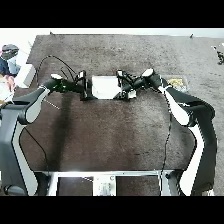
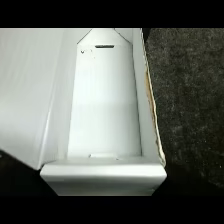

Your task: Fold the box and place the chain.

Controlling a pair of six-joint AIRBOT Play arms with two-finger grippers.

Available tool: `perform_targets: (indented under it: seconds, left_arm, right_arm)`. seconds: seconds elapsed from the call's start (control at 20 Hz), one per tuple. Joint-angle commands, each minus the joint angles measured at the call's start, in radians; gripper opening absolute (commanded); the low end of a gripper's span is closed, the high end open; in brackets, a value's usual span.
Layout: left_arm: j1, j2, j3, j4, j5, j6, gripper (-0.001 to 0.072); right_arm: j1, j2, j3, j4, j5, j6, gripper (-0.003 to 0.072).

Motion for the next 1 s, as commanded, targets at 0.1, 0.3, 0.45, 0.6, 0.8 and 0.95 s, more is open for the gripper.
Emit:
perform_targets:
  seconds: [0.1,0.3,0.45,0.6,0.8,0.95]
  left_arm:
    - [-0.014,-0.001,0.001,0.011,0.028,-0.003,0.0660]
    - [-0.014,-0.001,0.001,0.040,0.037,-0.023,0.0660]
    - [-0.015,-0.001,0.001,0.016,0.019,0.002,0.0568]
    - [-0.014,-0.003,0.000,0.022,0.014,-0.009,0.0322]
    - [-0.014,-0.005,0.000,0.035,0.014,-0.034,0.0277]
    - [-0.014,-0.004,0.000,0.033,0.018,-0.033,0.0277]
  right_arm:
    - [0.001,-0.001,0.000,0.000,0.001,0.000,0.0408]
    - [0.001,-0.001,0.000,0.000,0.001,0.000,0.0408]
    - [0.001,-0.001,0.000,0.000,0.001,0.000,0.0408]
    - [0.001,-0.001,0.000,0.000,0.001,0.000,0.0408]
    - [0.001,-0.001,0.000,0.000,0.001,0.000,0.0408]
    - [0.001,-0.001,0.000,0.000,0.001,0.000,0.0408]
